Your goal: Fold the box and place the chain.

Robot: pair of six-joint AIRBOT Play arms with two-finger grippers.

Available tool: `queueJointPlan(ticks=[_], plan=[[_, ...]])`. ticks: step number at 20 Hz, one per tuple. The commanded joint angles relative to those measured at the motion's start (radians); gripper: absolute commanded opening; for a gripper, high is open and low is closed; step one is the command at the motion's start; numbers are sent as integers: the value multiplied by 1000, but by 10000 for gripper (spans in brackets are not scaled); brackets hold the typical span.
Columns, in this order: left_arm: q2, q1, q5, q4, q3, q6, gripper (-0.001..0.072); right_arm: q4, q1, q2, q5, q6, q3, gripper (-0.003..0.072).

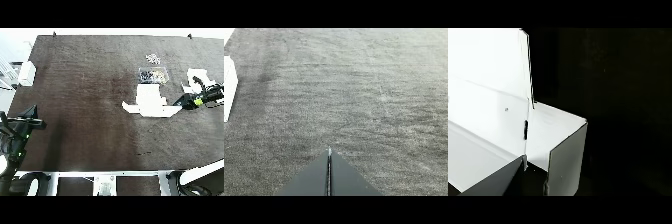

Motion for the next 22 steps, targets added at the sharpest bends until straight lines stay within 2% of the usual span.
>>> queueJointPlan(ticks=[1,6,9,10,11,13,15,18,20,22], plan=[[0,0,0,0,0,0,22,-13,21,0,6,15,8,489],[0,0,1,0,0,0,22,-111,63,-1,-8,26,-14,489],[0,0,0,0,0,0,22,-114,64,-25,-14,37,-21,485],[0,0,1,0,0,0,21,-112,64,-34,-14,36,-21,437],[0,0,0,0,0,0,22,-92,66,-42,-13,19,-21,300],[0,0,1,0,0,0,22,1,65,-43,5,-58,-21,177],[0,0,1,0,0,0,22,97,58,-42,63,-101,-21,16],[0,0,1,0,0,0,22,151,54,19,77,-116,-101,13],[0,0,1,0,0,0,22,167,56,111,11,-118,-208,12],[0,0,1,0,0,0,22,244,66,199,-78,-119,-312,12]])
